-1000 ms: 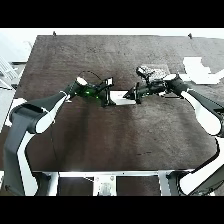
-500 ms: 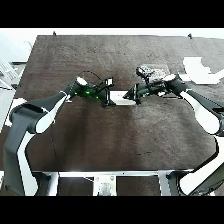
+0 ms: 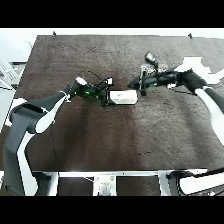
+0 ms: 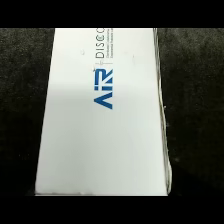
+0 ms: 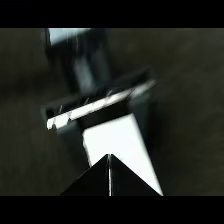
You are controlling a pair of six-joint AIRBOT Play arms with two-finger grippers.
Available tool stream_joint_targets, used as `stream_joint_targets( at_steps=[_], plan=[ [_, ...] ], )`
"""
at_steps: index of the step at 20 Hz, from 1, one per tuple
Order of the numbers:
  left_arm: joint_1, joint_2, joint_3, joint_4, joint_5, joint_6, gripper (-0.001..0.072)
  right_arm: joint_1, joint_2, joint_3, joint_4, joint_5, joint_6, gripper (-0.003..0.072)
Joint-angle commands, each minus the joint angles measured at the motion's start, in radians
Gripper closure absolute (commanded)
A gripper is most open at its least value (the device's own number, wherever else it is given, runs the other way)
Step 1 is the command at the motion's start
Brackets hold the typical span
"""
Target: Fold the box and place the chain.
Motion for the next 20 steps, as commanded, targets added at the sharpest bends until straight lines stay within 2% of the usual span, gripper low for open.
stream_joint_targets(
  at_steps=[1, 3, 7, 10, 13, 20],
  plan=[
    [0.0, 0.0, 0.001, 0.001, 0.001, 0.001, 0.0297, -0.033, 0.194, -0.063, 0.019, -0.008, 0.079, 0.0675],
    [0.0, 0.0, 0.001, 0.001, 0.003, 0.001, 0.0296, -0.074, 0.33, -0.181, 0.019, -0.058, 0.123, 0.0675],
    [0.0, 0.0, 0.001, 0.001, 0.002, 0.001, 0.0296, -0.154, 0.586, -0.494, 0.019, -0.195, 0.122, 0.0674],
    [0.0, 0.0, 0.001, -0.017, 0.018, 0.003, 0.0297, -0.185, 0.671, -0.644, 0.019, -0.242, 0.118, 0.0673],
    [0.0, 0.0, 0.001, -0.036, 0.017, 0.002, 0.0297, -0.192, 0.697, -0.713, 0.023, -0.242, 0.119, 0.0673],
    [0.0, 0.0, 0.001, -0.036, 0.016, 0.002, 0.0297, -0.192, 0.698, -0.72, 0.076, -0.243, 0.118, 0.0672]
  ],
)
